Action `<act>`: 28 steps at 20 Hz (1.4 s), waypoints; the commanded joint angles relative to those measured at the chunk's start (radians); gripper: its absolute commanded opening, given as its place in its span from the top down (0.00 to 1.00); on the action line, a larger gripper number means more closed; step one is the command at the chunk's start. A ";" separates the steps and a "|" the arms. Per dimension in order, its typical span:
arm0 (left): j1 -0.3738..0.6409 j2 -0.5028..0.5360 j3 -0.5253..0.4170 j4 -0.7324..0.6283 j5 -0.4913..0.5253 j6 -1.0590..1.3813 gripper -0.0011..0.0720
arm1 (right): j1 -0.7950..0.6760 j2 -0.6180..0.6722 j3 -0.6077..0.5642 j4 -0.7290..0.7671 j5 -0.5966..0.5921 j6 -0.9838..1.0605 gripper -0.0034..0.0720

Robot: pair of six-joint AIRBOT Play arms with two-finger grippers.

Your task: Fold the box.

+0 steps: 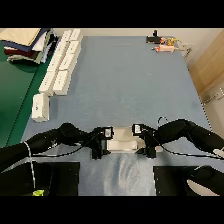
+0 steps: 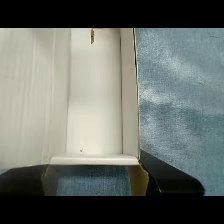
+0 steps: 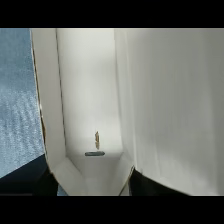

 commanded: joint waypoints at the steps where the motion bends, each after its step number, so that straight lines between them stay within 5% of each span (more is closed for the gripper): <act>1: 0.000 0.000 0.001 0.000 0.000 0.000 0.40 | 0.000 0.000 0.001 0.001 0.001 0.000 0.27; 5: 0.000 0.000 0.001 0.000 0.000 0.000 0.40 | 0.000 0.000 0.001 0.000 0.001 0.001 0.27; 8: 0.000 0.000 0.001 0.000 0.000 0.000 0.40 | 0.000 0.000 0.003 0.001 0.005 0.001 0.00; 19: 0.000 0.000 0.001 0.000 0.000 0.000 0.40 | 0.000 0.194 0.123 -0.331 -0.125 0.397 0.00; 24: 0.000 0.000 0.001 0.000 0.000 0.000 0.40 | 0.000 0.310 0.202 -0.332 -0.291 0.830 0.01; 25: 0.000 0.000 0.001 0.000 0.000 0.000 0.40 | 0.000 0.327 0.208 -0.315 -0.323 0.964 0.10; 26: 0.000 0.000 0.001 0.000 0.000 0.000 0.40 | 0.000 0.336 0.208 -0.271 -0.358 1.074 0.32; 28: 0.000 0.000 0.001 0.000 0.000 0.000 0.40 | 0.000 0.330 0.201 -0.113 -0.375 1.154 0.91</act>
